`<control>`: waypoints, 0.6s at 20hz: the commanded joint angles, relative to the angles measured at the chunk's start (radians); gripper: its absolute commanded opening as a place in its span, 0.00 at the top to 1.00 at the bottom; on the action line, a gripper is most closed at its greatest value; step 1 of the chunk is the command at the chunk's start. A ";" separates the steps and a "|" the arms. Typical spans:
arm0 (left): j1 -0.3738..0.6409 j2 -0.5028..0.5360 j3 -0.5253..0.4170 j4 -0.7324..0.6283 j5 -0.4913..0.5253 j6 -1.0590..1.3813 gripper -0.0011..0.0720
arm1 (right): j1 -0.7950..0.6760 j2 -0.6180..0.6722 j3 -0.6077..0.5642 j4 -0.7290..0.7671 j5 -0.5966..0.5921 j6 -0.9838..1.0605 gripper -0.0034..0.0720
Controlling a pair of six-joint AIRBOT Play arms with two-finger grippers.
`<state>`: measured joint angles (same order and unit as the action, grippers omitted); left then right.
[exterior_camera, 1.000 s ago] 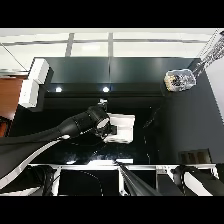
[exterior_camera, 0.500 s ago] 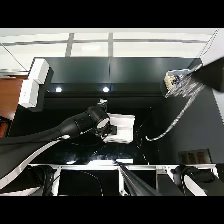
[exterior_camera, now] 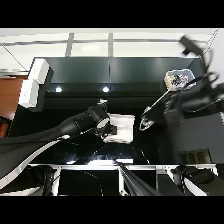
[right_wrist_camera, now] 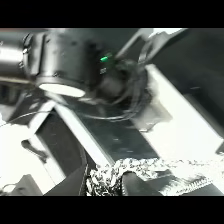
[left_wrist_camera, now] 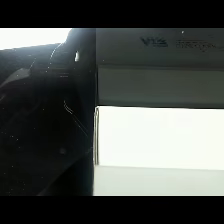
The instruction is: Fold the box and place the chain.
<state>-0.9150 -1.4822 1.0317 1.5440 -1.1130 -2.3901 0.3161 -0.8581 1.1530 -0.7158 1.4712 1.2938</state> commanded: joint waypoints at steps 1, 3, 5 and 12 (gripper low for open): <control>0.000 -0.001 0.000 0.000 0.000 0.000 0.95 | 0.043 -0.001 -0.153 0.062 -0.110 -0.046 0.94; 0.000 -0.001 0.000 0.000 0.000 0.000 0.95 | 0.072 -0.008 -0.227 0.063 -0.181 -0.050 0.94; 0.000 -0.001 0.000 0.000 0.001 0.000 0.95 | 0.105 -0.039 -0.282 0.075 -0.265 -0.061 0.94; 0.000 -0.001 0.000 0.000 0.000 0.000 0.95 | 0.186 -0.227 -0.306 0.083 -0.402 -0.089 0.94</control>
<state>-0.9150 -1.4822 1.0317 1.5436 -1.1133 -2.3901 0.4774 -1.0210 0.8593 -0.6334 1.1286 1.2144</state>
